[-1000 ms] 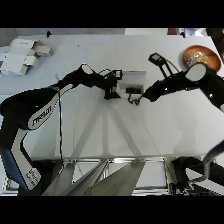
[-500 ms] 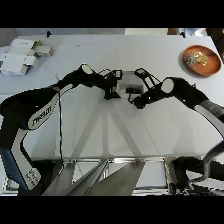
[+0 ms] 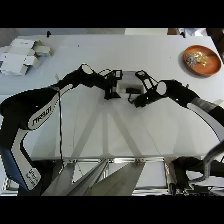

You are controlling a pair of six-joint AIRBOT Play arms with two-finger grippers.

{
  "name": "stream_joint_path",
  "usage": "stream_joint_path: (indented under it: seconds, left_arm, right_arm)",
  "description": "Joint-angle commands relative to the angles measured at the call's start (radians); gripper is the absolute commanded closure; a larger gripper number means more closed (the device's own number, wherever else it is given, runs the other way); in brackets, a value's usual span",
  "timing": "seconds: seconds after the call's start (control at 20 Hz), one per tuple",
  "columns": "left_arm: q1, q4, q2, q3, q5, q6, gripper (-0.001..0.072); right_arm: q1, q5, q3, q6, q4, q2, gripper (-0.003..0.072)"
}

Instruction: Fold the box and place the chain.

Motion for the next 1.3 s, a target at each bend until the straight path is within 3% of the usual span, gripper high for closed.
stream_joint_path:
  seconds: [0.0, 0.15, 0.4, 0.6, 0.95, 1.25]
  left_arm:
    - [0.000, 0.000, 0.001, 0.000, 0.000, 0.001, 0.0288]
    - [0.000, 0.000, 0.001, 0.000, 0.000, 0.001, 0.0288]
    - [0.000, 0.000, 0.001, 0.000, 0.000, 0.001, 0.0288]
    - [0.000, 0.000, 0.001, 0.000, 0.000, 0.000, 0.0288]
    - [0.000, 0.000, 0.001, 0.000, 0.000, 0.000, 0.0288]
    - [0.000, 0.000, 0.001, 0.000, 0.000, 0.000, 0.0288]
  right_arm:
    - [0.002, 0.011, -0.001, 0.008, 0.001, -0.007, 0.0669]
    - [0.002, 0.064, 0.000, -0.038, 0.000, 0.056, 0.0669]
    - [0.002, 0.107, 0.007, -0.055, 0.003, 0.279, 0.0668]
    - [0.002, -0.009, 0.052, -0.085, 0.003, 0.386, 0.0668]
    - [-0.010, -0.173, 0.068, -0.128, -0.004, 0.342, 0.0669]
    - [-0.020, -0.169, 0.068, -0.130, -0.017, 0.155, 0.0669]
